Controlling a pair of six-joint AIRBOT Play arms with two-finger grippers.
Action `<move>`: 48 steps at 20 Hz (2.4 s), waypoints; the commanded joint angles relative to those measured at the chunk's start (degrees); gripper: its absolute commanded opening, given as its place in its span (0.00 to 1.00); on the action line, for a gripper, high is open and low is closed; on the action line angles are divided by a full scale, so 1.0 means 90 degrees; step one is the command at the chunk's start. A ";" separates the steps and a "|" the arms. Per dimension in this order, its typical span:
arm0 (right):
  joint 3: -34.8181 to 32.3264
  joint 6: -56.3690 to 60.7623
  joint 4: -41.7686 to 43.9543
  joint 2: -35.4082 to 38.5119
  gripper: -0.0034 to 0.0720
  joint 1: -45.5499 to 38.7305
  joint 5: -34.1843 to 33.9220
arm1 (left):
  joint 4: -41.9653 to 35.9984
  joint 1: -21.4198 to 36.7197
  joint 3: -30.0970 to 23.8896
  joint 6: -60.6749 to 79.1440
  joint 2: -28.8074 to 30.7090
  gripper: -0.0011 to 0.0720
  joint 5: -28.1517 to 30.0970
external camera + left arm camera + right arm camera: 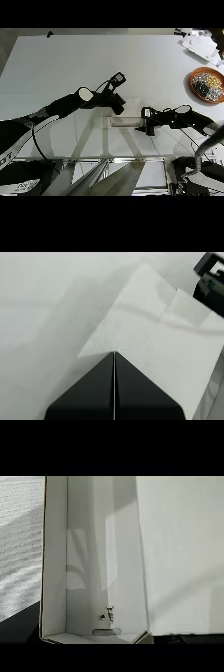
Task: Fold the box and place the chain.
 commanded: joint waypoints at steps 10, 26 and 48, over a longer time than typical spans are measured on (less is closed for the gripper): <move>0.0000 -0.0010 -0.0007 0.0000 0.43 0.0000 0.0002 | 0.1117 0.0053 0.0005 -0.1008 0.0374 0.19 -0.0389; 0.0000 -0.0010 -0.0007 0.0000 0.43 0.0000 0.0002 | 0.3908 0.0447 -0.0185 -0.0427 0.1270 0.58 -0.3592; 0.0000 -0.0010 -0.0007 0.0000 0.43 0.0000 0.0002 | 0.3555 0.0146 -0.0906 0.0403 0.0661 0.64 -0.1071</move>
